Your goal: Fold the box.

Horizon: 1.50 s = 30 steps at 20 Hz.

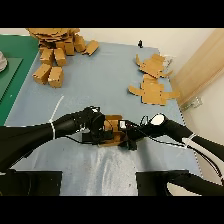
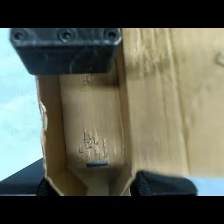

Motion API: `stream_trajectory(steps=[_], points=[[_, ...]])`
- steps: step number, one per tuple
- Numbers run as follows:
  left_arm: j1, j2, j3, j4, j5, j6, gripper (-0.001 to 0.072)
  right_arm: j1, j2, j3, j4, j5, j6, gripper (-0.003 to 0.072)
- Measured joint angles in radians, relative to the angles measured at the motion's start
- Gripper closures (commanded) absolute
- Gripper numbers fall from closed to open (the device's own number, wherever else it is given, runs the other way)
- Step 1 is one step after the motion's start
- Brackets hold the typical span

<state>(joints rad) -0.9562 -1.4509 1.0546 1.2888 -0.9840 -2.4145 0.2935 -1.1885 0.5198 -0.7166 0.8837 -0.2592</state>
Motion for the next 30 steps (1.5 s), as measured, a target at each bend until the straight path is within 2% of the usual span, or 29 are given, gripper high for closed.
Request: stream_trajectory(steps=[1, 2, 3, 7, 8, 9, 10, 16, 22, 23, 24, 25, 26, 30], points=[[0.000, 0.000, 0.005, -0.001, -0.022, 0.000, 0.0659, 0.001, -0.001, -0.001, 0.005, 0.005, 0.002, 0.0216], [-0.001, 0.000, 0.011, -0.007, -0.039, 0.007, 0.0403, 0.002, -0.001, -0.001, 0.002, 0.016, 0.003, 0.0216], [-0.001, 0.003, 0.017, -0.013, -0.033, 0.015, 0.0285, 0.002, -0.001, -0.001, 0.002, 0.016, 0.002, 0.0216], [-0.002, 0.000, 0.022, -0.010, -0.067, 0.033, 0.0286, 0.002, -0.002, -0.001, 0.002, 0.016, 0.003, 0.0216], [-0.002, 0.000, 0.023, -0.007, -0.073, 0.037, 0.0224, 0.002, -0.002, -0.001, 0.002, 0.016, 0.003, 0.0216], [-0.002, 0.000, 0.024, -0.004, -0.078, 0.039, 0.0088, 0.002, -0.002, -0.001, 0.002, 0.016, 0.003, 0.0216], [-0.002, 0.000, 0.024, 0.002, -0.082, 0.039, 0.0060, 0.002, -0.002, -0.001, 0.002, 0.016, 0.003, 0.0216], [-0.002, 0.023, 0.030, 0.036, -0.113, 0.056, 0.0060, 0.002, -0.002, -0.001, 0.003, 0.017, 0.004, 0.0216], [-0.002, 0.181, 0.032, 0.171, -0.160, 0.069, 0.0062, 0.002, -0.002, -0.001, 0.003, 0.017, 0.004, 0.0216], [-0.002, 0.212, 0.032, 0.195, -0.164, 0.073, 0.0146, 0.002, -0.002, -0.001, 0.003, 0.017, 0.004, 0.0216], [-0.005, 0.241, 0.031, 0.222, -0.168, 0.082, 0.0401, 0.002, -0.002, -0.001, 0.003, 0.017, 0.004, 0.0216], [-0.010, 0.272, 0.028, 0.254, -0.171, 0.094, 0.0590, 0.002, -0.002, -0.001, 0.003, 0.017, 0.004, 0.0216], [-0.019, 0.299, 0.022, 0.292, -0.177, 0.108, 0.0696, 0.002, -0.002, -0.001, 0.003, 0.017, 0.004, 0.0216], [-0.034, 0.387, -0.032, 0.435, -0.213, 0.163, 0.0696, 0.002, -0.002, -0.001, 0.003, 0.017, 0.004, 0.0216]])
